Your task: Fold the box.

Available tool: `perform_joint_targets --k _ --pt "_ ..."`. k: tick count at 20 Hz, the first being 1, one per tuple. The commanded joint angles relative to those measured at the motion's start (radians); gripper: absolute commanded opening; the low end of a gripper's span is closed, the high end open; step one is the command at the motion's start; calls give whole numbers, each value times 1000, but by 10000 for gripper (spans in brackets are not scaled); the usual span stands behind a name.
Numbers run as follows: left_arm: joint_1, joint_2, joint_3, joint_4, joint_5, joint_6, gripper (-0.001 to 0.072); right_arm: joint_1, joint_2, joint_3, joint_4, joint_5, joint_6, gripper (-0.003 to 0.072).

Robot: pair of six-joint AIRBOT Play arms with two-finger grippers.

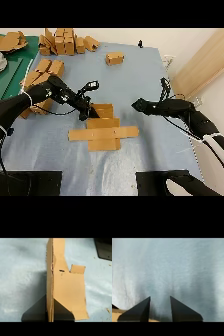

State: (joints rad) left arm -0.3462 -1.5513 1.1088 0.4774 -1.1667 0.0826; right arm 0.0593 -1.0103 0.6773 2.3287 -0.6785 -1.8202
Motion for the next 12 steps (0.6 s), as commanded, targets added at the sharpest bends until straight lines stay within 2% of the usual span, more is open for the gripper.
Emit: perform_joint_targets --k 1,2,3,4,6,9,12 --pt "-10 1 1 27 8 52 12 -3 2 5 -4 -42 33 376" --pt "-13 1 1 22 10 52 11 -3 2 5 -3 -48 33 305" --pt "-18 1 1 20 24 54 11 -3 2 5 -4 -56 31 78" --pt "-27 1 1 19 50 63 12 -3 2 5 -17 -64 31 5" --pt "-53 1 8 20 116 87 12 -3 2 5 -23 -66 31 5" --pt "-103 3 26 18 156 86 10 -3 2 5 -37 -64 32 5" --pt "-147 39 24 19 254 86 10 -3 2 1 -71 -64 32 4"
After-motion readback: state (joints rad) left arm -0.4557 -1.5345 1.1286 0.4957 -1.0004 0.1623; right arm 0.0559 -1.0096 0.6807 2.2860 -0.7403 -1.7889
